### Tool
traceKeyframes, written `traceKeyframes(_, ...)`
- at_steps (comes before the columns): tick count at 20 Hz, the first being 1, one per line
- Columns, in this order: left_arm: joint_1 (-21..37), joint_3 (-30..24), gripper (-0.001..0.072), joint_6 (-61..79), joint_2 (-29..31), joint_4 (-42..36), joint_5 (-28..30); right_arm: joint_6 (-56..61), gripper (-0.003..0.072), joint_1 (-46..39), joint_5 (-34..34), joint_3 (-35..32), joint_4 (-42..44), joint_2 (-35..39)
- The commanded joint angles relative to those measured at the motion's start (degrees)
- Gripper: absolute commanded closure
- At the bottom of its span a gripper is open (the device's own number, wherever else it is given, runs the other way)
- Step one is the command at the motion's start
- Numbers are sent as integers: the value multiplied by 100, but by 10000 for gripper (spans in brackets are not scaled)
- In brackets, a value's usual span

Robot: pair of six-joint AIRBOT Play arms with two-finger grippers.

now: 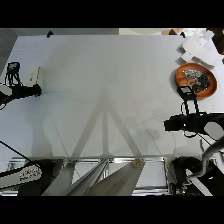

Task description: Fold the box and place the chain.

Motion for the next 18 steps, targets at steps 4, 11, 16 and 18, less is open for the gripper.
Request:
traceKeyframes(4, 7, -4, 192, 17, -179, 179, -90, 2, 674, -4, 2, 4, 0, 4)
traceKeyframes(11, 15, -4, 7, 15, -83, 717, -627, 2, 674, -4, 2, 4, 0, 4)
traceKeyframes(16, 13, -4, 8, 17, 575, 778, -769, 2, 674, -4, 2, 4, 0, 4)
traceKeyframes(18, 13, -4, 9, 15, 973, 772, -754, 2, 674, -4, 2, 4, 0, 4)
